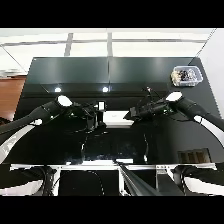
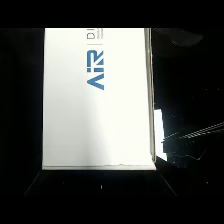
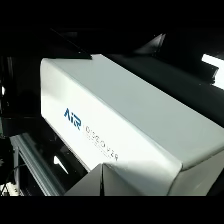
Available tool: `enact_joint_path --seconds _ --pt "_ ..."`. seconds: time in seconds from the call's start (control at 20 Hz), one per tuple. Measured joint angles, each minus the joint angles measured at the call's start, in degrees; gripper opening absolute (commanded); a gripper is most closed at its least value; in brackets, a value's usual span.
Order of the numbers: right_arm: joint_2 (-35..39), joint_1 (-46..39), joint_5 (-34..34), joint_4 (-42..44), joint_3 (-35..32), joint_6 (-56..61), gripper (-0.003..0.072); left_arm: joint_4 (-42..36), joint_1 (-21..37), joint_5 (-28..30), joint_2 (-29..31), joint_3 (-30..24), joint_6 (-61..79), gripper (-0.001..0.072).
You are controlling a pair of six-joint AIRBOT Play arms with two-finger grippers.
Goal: Fold the box and place the chain.
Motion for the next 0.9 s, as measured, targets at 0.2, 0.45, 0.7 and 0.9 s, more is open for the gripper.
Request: enact_joint_path --seconds 0.2,0.45,0.7,0.9 --pt "0.0 0.0 -0.7 -1.2 0.0 -0.1 0.0011 0.0 0.0 0.0 0.0 0.0 0.0 0.039" --pt "2.2 -1.8 2.4 -2.9 3.3 -3.9 0.0011 -0.1 0.0 0.0 0.0 0.0 -0.1 0.039" --pt "9.3 -10.2 14.1 -3.8 6.7 -5.1 0.0011 -0.1 0.0 0.0 0.0 0.0 -0.2 0.0397" --pt "15.1 -17.0 21.0 -10.1 7.3 -2.4 0.0011 0.1 0.1 0.7 0.6 0.1 -0.9 0.0715"
